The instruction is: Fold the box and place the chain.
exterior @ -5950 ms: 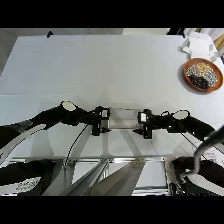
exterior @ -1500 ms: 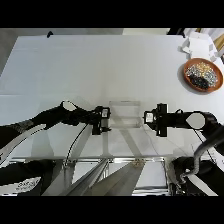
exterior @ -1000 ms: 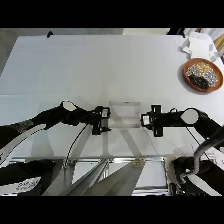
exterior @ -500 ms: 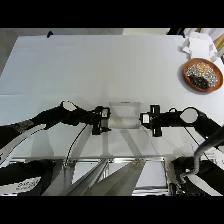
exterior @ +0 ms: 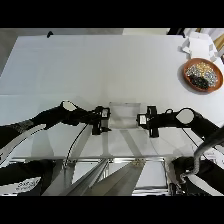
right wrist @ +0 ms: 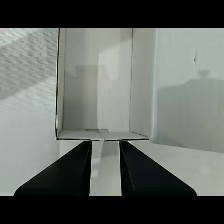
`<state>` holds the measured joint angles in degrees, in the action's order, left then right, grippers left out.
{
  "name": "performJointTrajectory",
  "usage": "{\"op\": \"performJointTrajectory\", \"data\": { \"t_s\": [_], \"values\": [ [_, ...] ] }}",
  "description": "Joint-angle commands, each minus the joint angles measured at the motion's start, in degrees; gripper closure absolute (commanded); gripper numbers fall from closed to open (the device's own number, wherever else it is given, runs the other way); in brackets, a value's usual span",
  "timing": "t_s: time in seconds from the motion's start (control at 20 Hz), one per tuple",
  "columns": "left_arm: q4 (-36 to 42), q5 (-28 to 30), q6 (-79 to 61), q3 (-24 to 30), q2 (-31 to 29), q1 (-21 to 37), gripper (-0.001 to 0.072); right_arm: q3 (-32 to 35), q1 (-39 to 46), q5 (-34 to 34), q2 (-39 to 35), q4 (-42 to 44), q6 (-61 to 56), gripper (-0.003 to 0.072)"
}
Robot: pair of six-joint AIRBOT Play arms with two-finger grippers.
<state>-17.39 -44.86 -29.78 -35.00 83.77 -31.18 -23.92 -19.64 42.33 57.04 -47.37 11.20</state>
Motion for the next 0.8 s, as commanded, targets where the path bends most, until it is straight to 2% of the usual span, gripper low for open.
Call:
{"op": "performJointTrajectory", "data": {
  "t_s": [0.0, 0.15, 0.6, 0.75],
  "values": [
    [0.0, 0.0, 0.0, 0.0, 0.0, 0.0, 0.0459, 0.0, -1.1, -2.9, 0.6, 2.3, 1.4, 0.0517],
    [0.0, 0.0, 0.0, 0.0, 0.0, 0.0, 0.0459, 0.0, -1.1, -4.2, 0.7, 5.9, 3.1, 0.0517],
    [0.0, 0.0, 0.0, 0.0, 0.0, 0.0, 0.0459, 0.0, -1.6, -3.8, 1.6, 7.3, 4.3, 0.0501],
    [0.0, 0.0, 0.0, 0.0, 0.0, 0.0, 0.0459, 0.0, -3.9, -4.4, 4.2, 9.3, 4.3, 0.0341]
  ]
}}
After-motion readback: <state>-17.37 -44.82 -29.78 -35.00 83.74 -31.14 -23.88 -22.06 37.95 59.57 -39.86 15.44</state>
